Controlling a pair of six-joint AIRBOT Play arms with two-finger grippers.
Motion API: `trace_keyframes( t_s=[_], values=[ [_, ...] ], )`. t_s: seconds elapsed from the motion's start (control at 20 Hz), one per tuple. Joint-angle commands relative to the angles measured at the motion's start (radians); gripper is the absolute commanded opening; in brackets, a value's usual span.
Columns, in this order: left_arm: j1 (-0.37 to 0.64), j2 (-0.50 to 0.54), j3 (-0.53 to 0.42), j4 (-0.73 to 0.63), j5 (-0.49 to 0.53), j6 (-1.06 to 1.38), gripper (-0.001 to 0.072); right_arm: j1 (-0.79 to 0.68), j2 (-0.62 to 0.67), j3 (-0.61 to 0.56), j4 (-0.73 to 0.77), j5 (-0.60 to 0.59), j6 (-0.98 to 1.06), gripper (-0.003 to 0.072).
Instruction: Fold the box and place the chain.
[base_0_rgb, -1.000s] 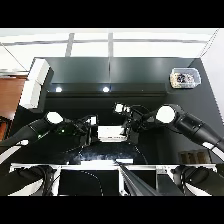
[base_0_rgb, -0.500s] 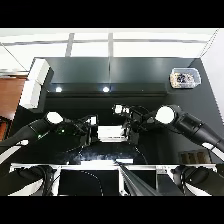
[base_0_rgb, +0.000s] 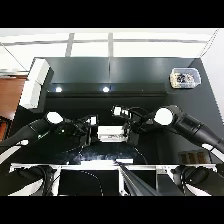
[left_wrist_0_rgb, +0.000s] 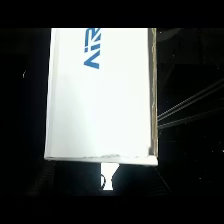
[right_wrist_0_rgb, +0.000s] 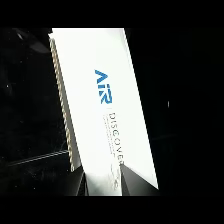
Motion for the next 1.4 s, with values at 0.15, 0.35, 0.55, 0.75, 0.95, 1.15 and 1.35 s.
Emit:
trace_keyframes(
  t_s=[0.15,0.35,0.55,0.75,0.95,1.15,1.35],
  values=[
    [0.000,-0.001,0.000,0.000,0.000,0.000,0.0440,0.001,0.000,0.000,-0.003,0.006,0.003,0.0188],
    [0.000,-0.001,0.000,0.000,0.000,0.000,0.0440,0.001,0.000,0.000,-0.003,0.041,0.003,0.0208],
    [0.000,-0.001,0.000,0.000,0.000,0.000,0.0440,0.001,0.000,0.000,-0.003,0.036,0.007,0.0289],
    [0.000,-0.001,0.000,0.000,0.000,0.000,0.0440,0.001,0.000,0.000,-0.003,0.035,0.007,0.0289],
    [0.000,-0.001,0.000,0.000,0.000,0.000,0.0440,0.001,-0.002,-0.014,-0.003,0.034,0.015,0.0288],
    [0.000,-0.001,0.000,0.000,0.000,0.000,0.0441,0.002,-0.002,-0.037,-0.003,0.029,0.037,0.0288],
    [0.000,-0.001,0.000,0.000,0.000,0.000,0.0440,0.001,-0.002,-0.037,0.014,0.005,0.041,0.0288]
  ],
)
